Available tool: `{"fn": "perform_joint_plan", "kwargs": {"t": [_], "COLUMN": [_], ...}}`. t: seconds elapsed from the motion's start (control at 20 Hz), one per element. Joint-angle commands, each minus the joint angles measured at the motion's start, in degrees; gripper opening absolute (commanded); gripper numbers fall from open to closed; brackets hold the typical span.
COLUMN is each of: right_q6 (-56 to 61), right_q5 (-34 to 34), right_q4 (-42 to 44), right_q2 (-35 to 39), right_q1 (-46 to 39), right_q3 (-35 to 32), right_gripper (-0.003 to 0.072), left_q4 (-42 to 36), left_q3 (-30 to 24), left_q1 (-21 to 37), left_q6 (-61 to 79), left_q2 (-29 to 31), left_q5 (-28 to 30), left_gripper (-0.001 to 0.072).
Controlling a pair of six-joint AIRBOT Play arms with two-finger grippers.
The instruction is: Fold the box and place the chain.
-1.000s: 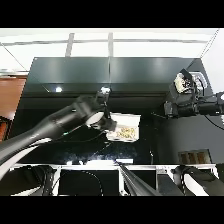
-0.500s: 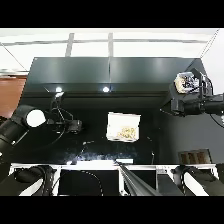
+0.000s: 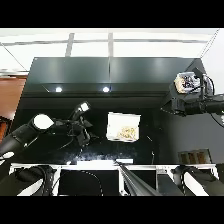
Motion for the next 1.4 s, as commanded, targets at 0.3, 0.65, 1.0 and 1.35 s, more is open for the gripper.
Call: {"fn": "perform_joint_plan", "kwargs": {"t": [0.3,0.65,1.0,1.35], "right_q6": [0.02,0.02,0.02,0.02], "right_q5": [0.42,0.35,0.13,0.2], "right_q4": [-0.09,-0.07,-0.07,-0.07], "right_q2": [0.02,0.04,0.04,0.02], "right_q1": [-0.02,-0.02,-0.02,-0.02], "right_q3": [-0.02,-0.04,-0.04,-0.04], "right_gripper": [0.0384,0.0384,0.0384,0.0384], "left_q4": [-8.85,-3.98,-4.63,-4.85], "left_q3": [8.24,11.39,12.7,12.7], "left_q1": [-2.14,-3.43,-4.17,-8.35], "left_q6": [26.99,30.25,30.53,30.51], "left_q2": [-15.39,-19.61,-20.37,-20.44], "left_q5": [-7.72,-6.54,-4.26,0.55], "left_gripper": [0.0712,0.071,0.071,0.0711]}}
